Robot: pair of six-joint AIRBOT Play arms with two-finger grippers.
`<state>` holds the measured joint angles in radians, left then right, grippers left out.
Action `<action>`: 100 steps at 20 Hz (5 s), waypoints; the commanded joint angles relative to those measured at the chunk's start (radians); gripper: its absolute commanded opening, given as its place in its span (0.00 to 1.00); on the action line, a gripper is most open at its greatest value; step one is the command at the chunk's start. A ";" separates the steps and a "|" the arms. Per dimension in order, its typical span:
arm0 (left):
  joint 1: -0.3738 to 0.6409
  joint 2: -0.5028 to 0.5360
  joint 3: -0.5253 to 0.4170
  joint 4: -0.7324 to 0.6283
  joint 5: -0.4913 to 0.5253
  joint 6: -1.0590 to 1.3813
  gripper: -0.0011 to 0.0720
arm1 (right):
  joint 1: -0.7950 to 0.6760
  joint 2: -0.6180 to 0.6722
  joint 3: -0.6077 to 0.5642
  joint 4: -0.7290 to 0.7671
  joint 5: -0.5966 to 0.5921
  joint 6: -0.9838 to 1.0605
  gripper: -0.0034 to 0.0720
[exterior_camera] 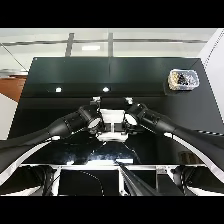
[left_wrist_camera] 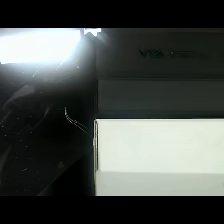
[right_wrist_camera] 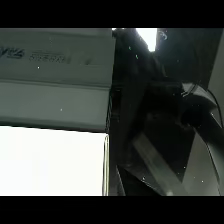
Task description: Fold the box and place the chain.
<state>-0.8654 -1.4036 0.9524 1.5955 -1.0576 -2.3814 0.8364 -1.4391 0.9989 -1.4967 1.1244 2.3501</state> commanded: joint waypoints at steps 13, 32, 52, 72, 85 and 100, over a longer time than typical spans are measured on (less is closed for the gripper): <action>0.000 0.000 0.000 0.000 0.002 -0.001 0.06 | 0.033 0.003 0.058 -0.008 0.057 -0.015 0.34; 0.000 0.000 0.000 -0.007 0.001 -0.001 0.06 | 0.019 -0.001 0.002 -0.022 -0.019 0.029 0.32; 0.000 0.000 0.000 -0.007 0.002 -0.001 0.06 | 0.019 -0.022 0.002 -0.019 -0.026 0.028 0.16; 0.000 0.000 0.000 -0.007 0.002 -0.001 0.06 | 0.019 -0.022 0.003 0.007 -0.003 0.006 0.11; 0.000 0.000 0.000 -0.007 0.001 -0.001 0.06 | 0.002 0.028 0.066 -0.003 0.061 -0.086 0.56; 0.000 0.000 0.000 -0.007 0.006 -0.001 0.06 | -0.503 0.384 0.087 -0.478 0.138 -0.475 0.55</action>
<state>-0.8654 -1.4036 0.9524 1.5883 -1.0565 -2.3821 0.4683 -1.0893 1.0912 -1.7340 1.3270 1.9251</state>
